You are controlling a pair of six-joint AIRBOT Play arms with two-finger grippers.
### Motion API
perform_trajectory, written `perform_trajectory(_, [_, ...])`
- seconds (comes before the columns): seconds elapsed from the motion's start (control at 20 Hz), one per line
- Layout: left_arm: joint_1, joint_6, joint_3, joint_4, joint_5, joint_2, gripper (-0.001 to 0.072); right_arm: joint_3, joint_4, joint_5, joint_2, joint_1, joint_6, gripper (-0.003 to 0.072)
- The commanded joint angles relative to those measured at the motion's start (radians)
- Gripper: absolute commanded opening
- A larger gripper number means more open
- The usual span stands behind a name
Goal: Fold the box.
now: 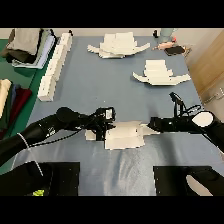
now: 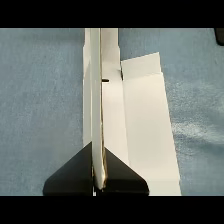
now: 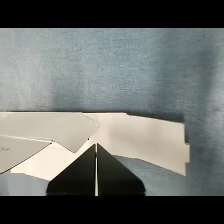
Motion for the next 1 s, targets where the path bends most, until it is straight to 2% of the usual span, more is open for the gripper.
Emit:
perform_trajectory(0.0, [0.034, -0.034, 0.017, 0.032, -0.056, 0.001, 0.0013, 0.001, -0.001, -0.002, 0.001, 0.000, 0.001, 0.0003])
perform_trajectory(0.15, [0.059, -0.033, 0.027, 0.031, -0.082, -0.003, 0.0013, 0.001, -0.006, -0.002, 0.001, 0.000, 0.001, 0.0003])
perform_trajectory(0.35, [0.075, -0.033, 0.063, 0.026, -0.149, -0.069, 0.0013, 0.001, -0.006, -0.009, 0.001, 0.000, 0.001, 0.0003])
perform_trajectory(0.95, [0.075, -0.027, 0.065, 0.004, -0.152, -0.123, 0.0014, 0.001, -0.007, -0.009, 0.001, 0.000, 0.001, 0.0003])
